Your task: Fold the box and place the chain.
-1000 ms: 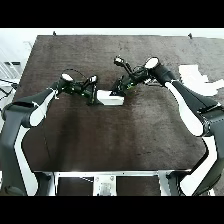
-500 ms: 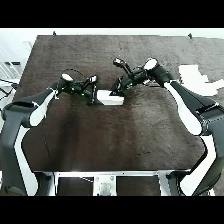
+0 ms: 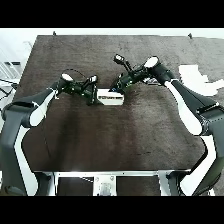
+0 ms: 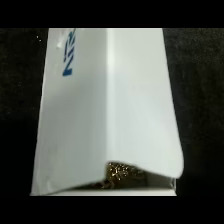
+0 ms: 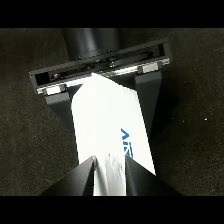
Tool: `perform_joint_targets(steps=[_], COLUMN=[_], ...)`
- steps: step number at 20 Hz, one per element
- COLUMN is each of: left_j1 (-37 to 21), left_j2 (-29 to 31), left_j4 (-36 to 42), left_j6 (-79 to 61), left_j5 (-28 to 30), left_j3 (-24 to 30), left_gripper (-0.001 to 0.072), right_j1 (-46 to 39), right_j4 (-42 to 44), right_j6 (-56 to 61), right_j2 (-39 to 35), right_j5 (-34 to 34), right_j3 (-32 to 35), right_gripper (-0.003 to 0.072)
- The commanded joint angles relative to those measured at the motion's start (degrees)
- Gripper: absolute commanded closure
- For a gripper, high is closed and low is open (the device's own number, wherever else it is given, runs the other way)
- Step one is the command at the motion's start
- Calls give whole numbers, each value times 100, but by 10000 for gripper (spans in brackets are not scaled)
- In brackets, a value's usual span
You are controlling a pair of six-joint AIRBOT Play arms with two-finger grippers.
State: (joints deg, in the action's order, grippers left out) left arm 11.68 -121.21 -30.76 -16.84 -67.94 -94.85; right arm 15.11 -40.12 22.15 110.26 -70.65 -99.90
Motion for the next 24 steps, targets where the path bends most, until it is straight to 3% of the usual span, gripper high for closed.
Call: perform_joint_targets(steps=[1, 3, 6, 8, 24], left_j1=[-2, -2, 0, -2, -2], left_j2=[0, 0, 0, 0, 0], left_j4=[-2, -2, -2, -2, -2], left_j6=[-11, -11, -11, -13, -11], left_j5=[0, 0, 0, 0, 0], left_j3=[2, 2, 2, 2, 2], left_gripper=[412, 412, 412, 412, 412], right_j1=[4, 4, 9, 9, 28], right_j4=[0, -122, -208, -210, -205], right_j6=[9, 13, 15, 13, 31], right_j2=[0, 7, 7, 7, 11], right_j5=[9, 9, 7, 9, -138], right_j3=[-4, 7, 63, 131, 352], right_gripper=[475, 475, 555, 564, 574])
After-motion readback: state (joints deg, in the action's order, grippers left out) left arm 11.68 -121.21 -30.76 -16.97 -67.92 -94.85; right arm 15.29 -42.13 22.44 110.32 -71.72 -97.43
